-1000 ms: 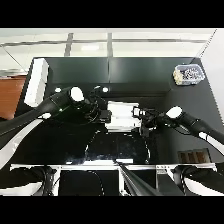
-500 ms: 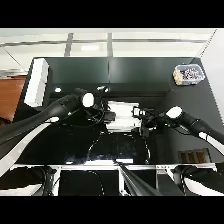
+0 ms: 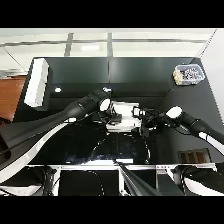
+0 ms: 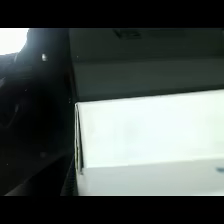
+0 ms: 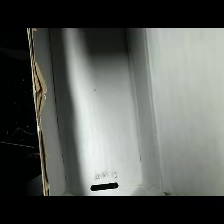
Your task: Fold the box and place the chain.
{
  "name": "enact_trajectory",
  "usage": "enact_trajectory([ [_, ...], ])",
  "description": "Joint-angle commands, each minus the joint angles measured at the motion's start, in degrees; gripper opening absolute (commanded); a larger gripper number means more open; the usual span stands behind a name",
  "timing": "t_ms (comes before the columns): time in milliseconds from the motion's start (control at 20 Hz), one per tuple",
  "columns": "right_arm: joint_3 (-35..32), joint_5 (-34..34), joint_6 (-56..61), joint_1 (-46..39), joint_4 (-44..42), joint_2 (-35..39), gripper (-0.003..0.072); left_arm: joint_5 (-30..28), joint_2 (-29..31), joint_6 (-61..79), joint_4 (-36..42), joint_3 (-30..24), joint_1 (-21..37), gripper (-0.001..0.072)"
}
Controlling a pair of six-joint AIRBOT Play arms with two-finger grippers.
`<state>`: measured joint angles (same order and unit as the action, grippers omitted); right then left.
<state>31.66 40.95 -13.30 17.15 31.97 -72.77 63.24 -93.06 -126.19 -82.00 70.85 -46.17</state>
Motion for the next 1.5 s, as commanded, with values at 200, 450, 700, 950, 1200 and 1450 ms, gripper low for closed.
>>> enact_trajectory([
  [200,0.04,0.02,0.0,0.02,0.0,-0.02,0.0126,2.05,-1.07,-2.45,-1.31,2.01,-0.2,0.0326],
  [450,0.04,0.02,0.0,0.02,0.0,-0.02,0.0126,2.29,-1.07,-2.45,-1.31,2.16,-0.22,0.0038],
  [700,0.04,0.02,0.0,0.02,0.0,-0.02,0.0126,3.04,-1.07,-2.84,-1.2,2.19,-0.22,0.013],
  [950,0.04,0.02,0.0,0.02,0.0,-0.02,0.0126,3.37,-1.07,-2.84,-1.73,2.54,-0.22,0.0433],
  [1200,0.04,0.02,0.0,0.02,0.0,-0.02,0.0126,3.3,-1.2,-3.1,-3.02,2.54,-0.22,0.0272],
  [1450,0.04,0.02,0.0,0.0,0.0,-0.02,0.0126,3.06,-1.2,-3.04,-3.02,2.54,-0.28,0.002],
])
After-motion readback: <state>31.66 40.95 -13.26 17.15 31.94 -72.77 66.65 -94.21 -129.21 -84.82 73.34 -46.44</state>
